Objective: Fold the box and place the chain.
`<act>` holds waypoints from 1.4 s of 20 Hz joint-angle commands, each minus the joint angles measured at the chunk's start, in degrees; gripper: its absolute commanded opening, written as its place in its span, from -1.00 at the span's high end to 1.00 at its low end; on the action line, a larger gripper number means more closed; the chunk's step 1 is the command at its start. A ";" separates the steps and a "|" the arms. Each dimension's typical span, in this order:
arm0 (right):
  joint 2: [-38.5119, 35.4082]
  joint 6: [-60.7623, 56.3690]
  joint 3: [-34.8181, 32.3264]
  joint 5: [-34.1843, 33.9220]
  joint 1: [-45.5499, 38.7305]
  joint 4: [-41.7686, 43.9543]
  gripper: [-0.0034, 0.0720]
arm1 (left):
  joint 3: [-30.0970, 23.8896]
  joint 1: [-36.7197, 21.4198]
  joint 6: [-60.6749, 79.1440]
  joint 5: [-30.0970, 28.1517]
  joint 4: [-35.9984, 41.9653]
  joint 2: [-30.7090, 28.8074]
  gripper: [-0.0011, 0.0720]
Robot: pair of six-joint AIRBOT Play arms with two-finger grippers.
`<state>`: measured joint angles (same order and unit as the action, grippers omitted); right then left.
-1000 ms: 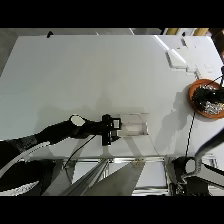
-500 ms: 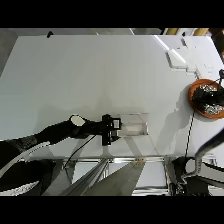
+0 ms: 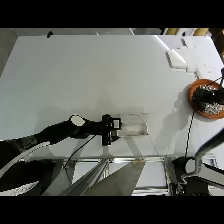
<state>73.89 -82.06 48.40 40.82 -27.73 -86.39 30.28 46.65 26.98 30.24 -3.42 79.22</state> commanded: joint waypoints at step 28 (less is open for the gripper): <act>-46.27 19.67 -4.17 24.33 57.40 31.19 0.86 | -0.02 -0.02 0.02 -0.02 -0.02 0.00 0.22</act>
<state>27.66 -65.43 46.46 71.61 25.61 -57.91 30.28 46.65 26.98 30.24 -3.44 79.22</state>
